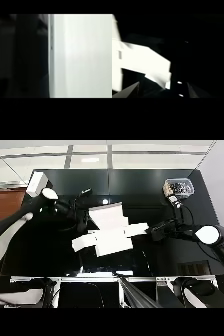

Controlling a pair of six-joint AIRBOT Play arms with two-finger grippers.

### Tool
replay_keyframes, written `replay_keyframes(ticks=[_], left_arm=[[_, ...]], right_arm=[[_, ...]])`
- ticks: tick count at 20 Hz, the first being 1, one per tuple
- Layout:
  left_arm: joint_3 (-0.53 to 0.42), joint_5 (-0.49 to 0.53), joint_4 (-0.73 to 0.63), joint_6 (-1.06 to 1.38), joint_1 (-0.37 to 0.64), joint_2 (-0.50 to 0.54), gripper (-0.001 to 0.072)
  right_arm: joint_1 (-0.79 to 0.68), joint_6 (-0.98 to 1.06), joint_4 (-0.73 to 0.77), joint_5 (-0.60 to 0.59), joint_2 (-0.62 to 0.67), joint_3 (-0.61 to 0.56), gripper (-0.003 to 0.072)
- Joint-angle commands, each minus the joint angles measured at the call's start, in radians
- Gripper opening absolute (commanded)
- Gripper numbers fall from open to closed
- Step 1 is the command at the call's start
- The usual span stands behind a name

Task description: Fold the box and place the chain.

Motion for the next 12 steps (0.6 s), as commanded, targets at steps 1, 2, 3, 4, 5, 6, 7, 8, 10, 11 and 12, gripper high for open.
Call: replay_keyframes(ticks=[1, 2, 3, 4, 5, 6, 7, 8, 10, 11, 12], left_arm=[[-0.21, 0.267, -0.066, 0.433, -0.063, 0.177, 0.0025], [-0.216, 0.277, -0.04, 0.506, -0.087, 0.177, 0.0024], [-0.216, 0.303, -0.007, 0.522, -0.118, 0.169, 0.0024], [-0.216, 0.35, 0.03, 0.521, -0.151, 0.162, 0.0023], [-0.216, 0.417, 0.072, 0.521, -0.186, 0.157, 0.0023], [-0.216, 0.477, 0.093, 0.518, -0.214, 0.153, 0.0023], [-0.216, 0.526, 0.092, 0.518, -0.234, 0.15, 0.0024], [-0.216, 0.558, 0.088, 0.517, -0.248, 0.147, 0.0024], [-0.216, 0.568, 0.085, 0.513, -0.254, 0.138, 0.0024], [-0.216, 0.563, 0.085, 0.508, -0.253, 0.131, 0.0024], [-0.216, 0.561, 0.085, 0.494, -0.253, 0.124, 0.0024]], right_arm=[[-0.023, -0.004, -0.105, -0.028, 0.0, 0.032, 0.0715], [-0.019, -0.035, -0.066, -0.042, 0.0, 0.031, 0.0715], [-0.01, -0.117, -0.028, -0.032, 0.0, 0.031, 0.0715], [0.006, -0.212, -0.008, -0.009, 0.0, 0.031, 0.0715], [0.023, -0.287, -0.002, 0.013, 0.0, 0.031, 0.0715], [0.045, -0.336, -0.004, 0.033, 0.0, 0.031, 0.0715], [0.064, -0.37, -0.004, 0.042, 0.0, 0.03, 0.0715], [0.084, -0.4, -0.004, 0.041, 0.0, 0.026, 0.0715], [0.124, -0.465, -0.002, 0.035, -0.005, 0.008, 0.0715], [0.146, -0.494, -0.001, 0.032, -0.013, -0.006, 0.0715], [0.173, -0.526, 0.0, 0.023, -0.026, -0.022, 0.0715]])
